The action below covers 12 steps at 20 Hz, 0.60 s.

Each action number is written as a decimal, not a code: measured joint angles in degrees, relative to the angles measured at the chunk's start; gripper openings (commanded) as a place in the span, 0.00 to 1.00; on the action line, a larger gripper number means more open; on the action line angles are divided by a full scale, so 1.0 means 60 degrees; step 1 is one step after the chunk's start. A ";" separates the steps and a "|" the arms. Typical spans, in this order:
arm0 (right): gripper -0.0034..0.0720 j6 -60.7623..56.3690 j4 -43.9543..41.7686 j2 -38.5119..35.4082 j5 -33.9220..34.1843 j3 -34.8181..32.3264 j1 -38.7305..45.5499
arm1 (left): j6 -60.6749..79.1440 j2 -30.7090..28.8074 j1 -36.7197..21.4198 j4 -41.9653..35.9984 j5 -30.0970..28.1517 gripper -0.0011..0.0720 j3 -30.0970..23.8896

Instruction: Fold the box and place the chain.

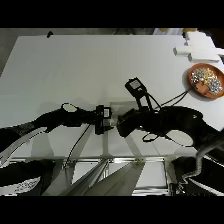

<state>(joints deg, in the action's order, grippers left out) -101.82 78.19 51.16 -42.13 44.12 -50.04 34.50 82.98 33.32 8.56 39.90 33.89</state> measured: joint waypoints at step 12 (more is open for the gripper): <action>0.34 -0.0382 0.0849 0.1643 -0.0729 0.0466 0.0783 | -0.0004 0.0000 0.0000 0.0000 0.0000 0.30 0.0000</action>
<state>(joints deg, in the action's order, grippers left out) -104.12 83.29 61.01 -46.50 46.92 -45.34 34.48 82.98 33.32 8.56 39.90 33.89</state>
